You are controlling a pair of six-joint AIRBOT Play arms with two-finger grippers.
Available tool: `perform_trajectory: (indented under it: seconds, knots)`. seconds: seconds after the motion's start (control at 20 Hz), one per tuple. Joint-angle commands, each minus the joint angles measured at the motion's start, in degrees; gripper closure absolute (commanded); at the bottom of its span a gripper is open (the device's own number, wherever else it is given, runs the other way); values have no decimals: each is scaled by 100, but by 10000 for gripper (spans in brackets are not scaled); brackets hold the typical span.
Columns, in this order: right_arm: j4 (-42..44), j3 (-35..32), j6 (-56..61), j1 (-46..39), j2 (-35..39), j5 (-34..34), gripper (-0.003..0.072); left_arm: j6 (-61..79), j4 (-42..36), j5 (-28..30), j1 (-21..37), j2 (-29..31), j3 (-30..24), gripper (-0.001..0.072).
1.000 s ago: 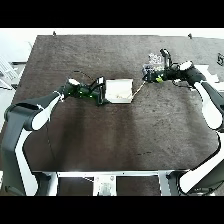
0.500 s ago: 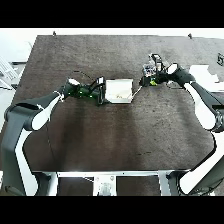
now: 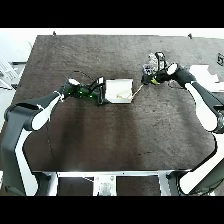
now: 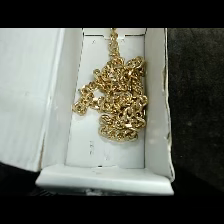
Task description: Fold the box and place the chain.
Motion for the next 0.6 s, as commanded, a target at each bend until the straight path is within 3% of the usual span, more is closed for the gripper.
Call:
perform_trajectory:
  seconds: [0.0,0.05,0.15,0.25,0.35,0.45,0.5,0.55]
  knots:
    - [-26,-31,136,90,-142,-415,193,0,2,-2,4,4,2,195]
    - [28,-31,136,101,-146,-402,193,0,2,-11,4,4,2,195]
    - [361,-31,-59,116,-184,-369,283,0,0,-11,4,4,2,195]
    - [367,-28,-118,118,-188,-361,324,0,2,-9,4,4,2,195]
    - [365,-28,-498,151,-186,-354,443,0,0,-11,4,4,0,195]
    - [361,-31,-603,153,-184,-352,466,0,2,-9,4,4,2,195]
    - [328,-28,-669,153,-179,-356,522,0,0,-11,4,4,2,195]
    - [315,-28,-767,157,-160,-380,674,0,0,-9,4,4,2,196]
